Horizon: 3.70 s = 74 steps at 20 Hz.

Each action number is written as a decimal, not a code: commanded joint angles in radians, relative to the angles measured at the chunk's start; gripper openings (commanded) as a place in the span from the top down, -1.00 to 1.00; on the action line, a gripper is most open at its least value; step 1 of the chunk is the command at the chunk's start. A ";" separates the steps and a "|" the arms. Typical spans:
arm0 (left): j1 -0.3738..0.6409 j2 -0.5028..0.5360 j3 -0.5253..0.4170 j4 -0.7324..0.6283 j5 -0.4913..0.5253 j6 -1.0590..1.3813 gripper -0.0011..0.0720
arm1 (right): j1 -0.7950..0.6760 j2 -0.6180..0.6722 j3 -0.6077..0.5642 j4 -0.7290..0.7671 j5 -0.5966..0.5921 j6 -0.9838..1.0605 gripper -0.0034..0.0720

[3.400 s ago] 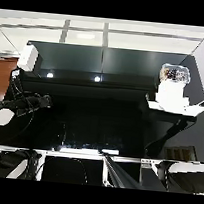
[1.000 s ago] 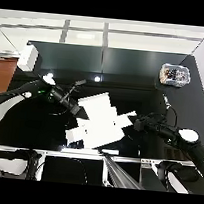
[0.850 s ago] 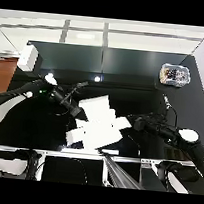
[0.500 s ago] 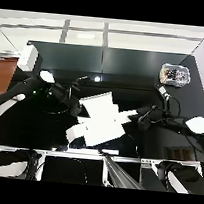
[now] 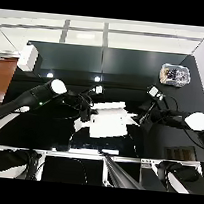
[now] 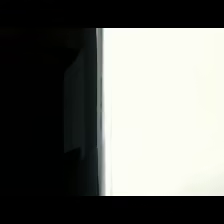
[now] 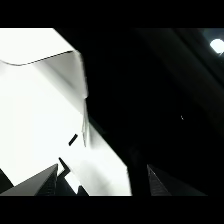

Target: Fold the box and place the chain.

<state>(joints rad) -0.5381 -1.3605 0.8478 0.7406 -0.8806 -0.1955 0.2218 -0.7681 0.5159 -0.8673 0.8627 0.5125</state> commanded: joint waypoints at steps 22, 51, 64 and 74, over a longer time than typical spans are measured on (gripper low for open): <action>-0.043 -0.045 0.000 0.069 0.061 0.039 0.90 | 0.282 -0.136 -0.142 0.192 -0.197 -0.664 -0.79; -0.045 -0.036 0.005 0.064 0.050 0.132 0.90 | 0.066 -0.256 -0.065 0.422 -0.141 -0.820 -0.76; -0.053 -0.037 0.007 0.061 0.039 0.214 0.90 | 0.113 -0.278 -0.110 0.360 -0.076 -0.801 -0.76; -0.053 -0.037 0.007 0.055 0.035 0.198 0.90 | 0.129 -0.320 -0.121 0.361 -0.153 -0.819 -0.77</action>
<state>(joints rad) -0.5911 -1.3975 0.8539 0.7959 -0.8459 0.0132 0.3489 -1.0721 0.3954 -0.5045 0.7185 -0.2920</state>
